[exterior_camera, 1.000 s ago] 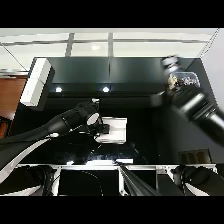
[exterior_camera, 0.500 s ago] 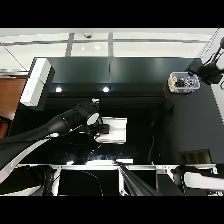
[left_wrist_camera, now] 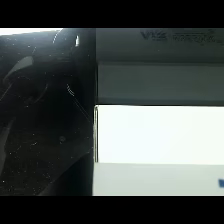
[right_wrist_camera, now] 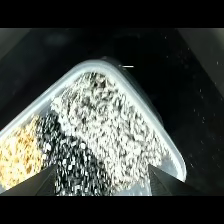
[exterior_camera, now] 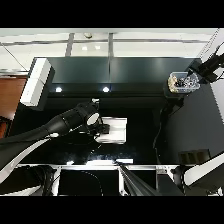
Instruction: Fold the box and place the chain.
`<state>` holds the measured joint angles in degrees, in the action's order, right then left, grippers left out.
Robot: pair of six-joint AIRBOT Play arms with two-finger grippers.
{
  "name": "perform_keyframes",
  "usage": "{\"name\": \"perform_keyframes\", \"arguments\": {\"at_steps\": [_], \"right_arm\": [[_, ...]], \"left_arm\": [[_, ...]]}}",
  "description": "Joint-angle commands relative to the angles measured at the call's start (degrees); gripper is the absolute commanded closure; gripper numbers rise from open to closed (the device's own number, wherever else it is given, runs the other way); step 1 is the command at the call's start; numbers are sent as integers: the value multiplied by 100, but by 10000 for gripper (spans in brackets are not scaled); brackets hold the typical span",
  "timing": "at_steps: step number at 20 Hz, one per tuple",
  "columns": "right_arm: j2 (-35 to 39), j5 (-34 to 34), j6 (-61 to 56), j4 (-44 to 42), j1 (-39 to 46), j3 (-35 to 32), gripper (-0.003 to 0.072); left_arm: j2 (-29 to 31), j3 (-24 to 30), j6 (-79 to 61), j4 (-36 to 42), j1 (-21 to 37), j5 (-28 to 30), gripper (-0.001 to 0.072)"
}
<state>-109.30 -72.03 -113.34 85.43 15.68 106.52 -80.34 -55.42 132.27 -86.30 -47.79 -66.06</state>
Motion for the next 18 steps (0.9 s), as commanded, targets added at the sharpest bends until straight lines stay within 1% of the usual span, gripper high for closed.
{"name": "perform_keyframes", "arguments": {"at_steps": [1, 2, 3, 8, 9, 10, 11, 12, 14, 18], "right_arm": [[-306, 44, -247, 109, 20, 131, 31], [-369, 55, -334, 164, 20, 131, 35], [-417, 85, -334, 162, 17, 131, 61], [-614, 144, -343, 164, 15, 131, 62], [-623, 155, -341, 162, 15, 131, 80], [-616, 160, -343, 160, 15, 133, 323], [-601, 142, -339, 160, 15, 149, 487], [-573, 107, -302, 160, 15, 179, 591], [-417, 90, -160, 166, 20, 201, 685], [216, 74, 739, 162, 17, 212, 681]], "left_arm": [[-2, 0, -2, 0, 4, -4, 683], [-2, 0, -2, 0, 4, -4, 683], [-2, 0, -2, 0, 4, -2, 683], [-2, 0, -2, -2, 4, 0, 683], [-2, 0, -2, 0, 4, -2, 683], [-2, 0, -2, -2, 4, -2, 683], [-2, 0, -2, 0, 4, -2, 683], [-2, 0, -2, 0, 4, -4, 683], [-2, 0, -2, 0, 4, -4, 683], [-2, 0, -2, 2, 4, -4, 683]]}}
